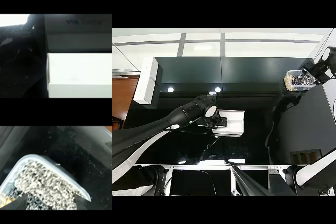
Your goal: Fold the box and place the chain.
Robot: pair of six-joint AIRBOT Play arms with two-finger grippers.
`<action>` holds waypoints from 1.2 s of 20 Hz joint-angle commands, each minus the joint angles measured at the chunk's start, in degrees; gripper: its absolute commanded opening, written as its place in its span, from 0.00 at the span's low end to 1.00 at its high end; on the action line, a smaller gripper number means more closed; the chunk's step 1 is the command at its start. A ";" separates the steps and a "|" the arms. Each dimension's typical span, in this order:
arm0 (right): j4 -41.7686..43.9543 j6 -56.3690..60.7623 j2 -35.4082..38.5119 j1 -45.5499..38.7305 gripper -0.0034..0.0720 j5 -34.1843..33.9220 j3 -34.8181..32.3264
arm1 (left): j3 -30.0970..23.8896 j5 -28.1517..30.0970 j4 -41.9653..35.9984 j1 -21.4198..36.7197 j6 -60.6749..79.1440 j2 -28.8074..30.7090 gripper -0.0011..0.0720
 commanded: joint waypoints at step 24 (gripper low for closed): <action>5.53 -25.83 22.56 0.00 0.06 -1.88 1.03 | 0.02 -0.15 0.02 0.04 0.02 0.00 0.05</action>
